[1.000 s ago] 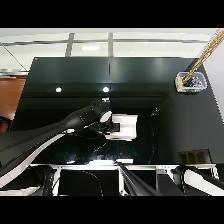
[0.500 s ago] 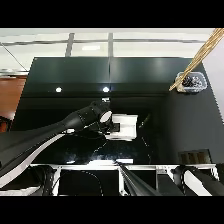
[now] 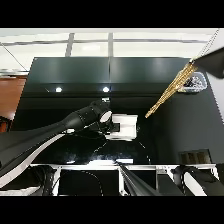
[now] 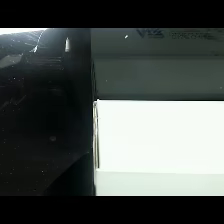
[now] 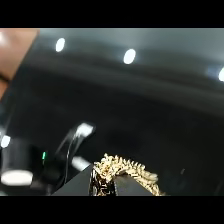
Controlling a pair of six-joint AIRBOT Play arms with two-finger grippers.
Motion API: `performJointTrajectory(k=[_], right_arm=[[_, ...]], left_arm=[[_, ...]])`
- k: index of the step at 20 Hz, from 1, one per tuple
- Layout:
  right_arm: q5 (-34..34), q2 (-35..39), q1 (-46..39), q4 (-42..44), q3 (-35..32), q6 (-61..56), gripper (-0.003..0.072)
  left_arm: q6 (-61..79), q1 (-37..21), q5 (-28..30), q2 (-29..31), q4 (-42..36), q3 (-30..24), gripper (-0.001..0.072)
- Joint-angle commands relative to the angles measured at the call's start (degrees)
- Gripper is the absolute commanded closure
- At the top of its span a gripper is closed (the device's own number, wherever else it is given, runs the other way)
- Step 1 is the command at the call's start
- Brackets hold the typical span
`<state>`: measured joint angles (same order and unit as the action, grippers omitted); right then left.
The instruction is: Fold the box and place the chain.
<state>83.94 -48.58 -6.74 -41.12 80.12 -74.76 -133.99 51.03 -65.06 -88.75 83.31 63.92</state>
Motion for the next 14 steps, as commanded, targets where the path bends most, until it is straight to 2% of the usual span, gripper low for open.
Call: performJointTrajectory(k=[1, 5, 11, 14], right_arm=[[2.6, 2.8, 3.1, 0.2, -6.8, 0.9, 0.0681], [4.1, 4.0, 4.4, 0.6, -9.9, 1.0, 0.0681], [6.7, 4.2, 6.6, 10.7, -9.9, 2.5, 0.0681], [5.1, 4.1, 9.4, 12.5, -9.9, 2.6, 0.0681]], left_arm=[[0.0, 0.0, 0.0, 0.0, 0.0, 0.0, 0.0683], [0.0, 0.0, 0.0, 0.0, 0.0, 0.0, 0.0683], [0.0, 0.0, 0.0, 0.0, 0.0, 0.0, 0.0683], [0.0, 0.0, 0.0, 0.0, 0.0, 0.0, 0.0683]])
